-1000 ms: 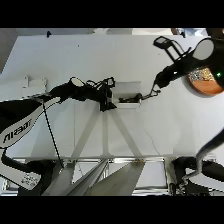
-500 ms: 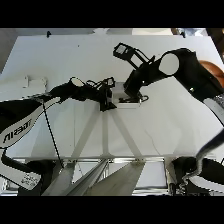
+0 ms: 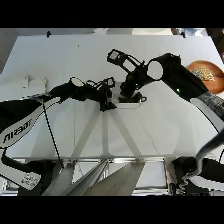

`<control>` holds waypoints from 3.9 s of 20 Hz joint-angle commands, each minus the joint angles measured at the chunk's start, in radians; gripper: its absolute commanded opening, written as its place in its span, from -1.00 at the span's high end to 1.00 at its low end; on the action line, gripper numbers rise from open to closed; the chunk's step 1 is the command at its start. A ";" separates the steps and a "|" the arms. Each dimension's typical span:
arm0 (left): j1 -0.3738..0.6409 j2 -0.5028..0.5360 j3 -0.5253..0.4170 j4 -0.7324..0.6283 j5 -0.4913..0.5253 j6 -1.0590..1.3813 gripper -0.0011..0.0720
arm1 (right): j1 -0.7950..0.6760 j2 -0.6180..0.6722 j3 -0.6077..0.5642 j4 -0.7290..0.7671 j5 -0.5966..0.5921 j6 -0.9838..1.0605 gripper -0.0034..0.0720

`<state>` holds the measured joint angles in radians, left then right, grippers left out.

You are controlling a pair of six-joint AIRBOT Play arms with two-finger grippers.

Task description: Fold the box and place the chain.

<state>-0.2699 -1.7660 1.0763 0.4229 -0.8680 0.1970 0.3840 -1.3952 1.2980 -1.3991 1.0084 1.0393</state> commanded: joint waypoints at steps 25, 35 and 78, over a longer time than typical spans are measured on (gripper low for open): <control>0.000 0.000 0.000 0.000 0.000 0.000 0.92 | -0.392 -0.301 -0.002 0.299 0.233 -0.851 -0.16; 0.000 0.000 0.000 0.000 0.000 0.000 0.92 | -0.378 -0.304 -0.002 0.241 0.189 -0.854 0.71; 0.000 0.000 0.000 0.000 0.000 0.000 0.92 | -0.124 -0.253 -0.002 0.269 0.075 -0.542 0.30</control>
<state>-0.2699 -1.7660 1.0763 0.4229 -0.8680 0.1970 0.2584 -1.6375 1.2961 -1.1595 1.0775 0.4793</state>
